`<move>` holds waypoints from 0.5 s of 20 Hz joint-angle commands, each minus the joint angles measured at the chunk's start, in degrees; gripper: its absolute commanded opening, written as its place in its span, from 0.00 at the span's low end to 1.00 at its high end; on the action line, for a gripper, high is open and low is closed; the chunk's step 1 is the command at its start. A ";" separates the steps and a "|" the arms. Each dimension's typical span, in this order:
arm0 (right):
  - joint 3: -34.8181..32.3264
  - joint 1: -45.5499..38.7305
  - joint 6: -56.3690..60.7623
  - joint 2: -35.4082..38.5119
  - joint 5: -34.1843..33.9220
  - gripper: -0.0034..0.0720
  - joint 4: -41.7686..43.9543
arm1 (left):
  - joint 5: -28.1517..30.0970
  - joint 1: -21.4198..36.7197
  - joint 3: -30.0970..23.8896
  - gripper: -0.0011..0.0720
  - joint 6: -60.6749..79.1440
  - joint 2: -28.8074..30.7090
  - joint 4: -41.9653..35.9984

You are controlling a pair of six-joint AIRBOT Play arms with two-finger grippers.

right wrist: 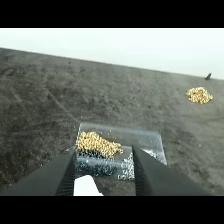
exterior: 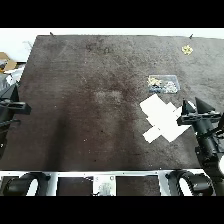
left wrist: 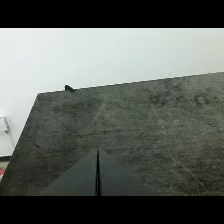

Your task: Fold the box and place the chain.

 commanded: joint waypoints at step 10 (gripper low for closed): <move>4.13 -0.02 0.52 -1.64 -6.23 0.66 0.57 | 0.02 0.00 -0.02 0.03 0.02 0.02 0.00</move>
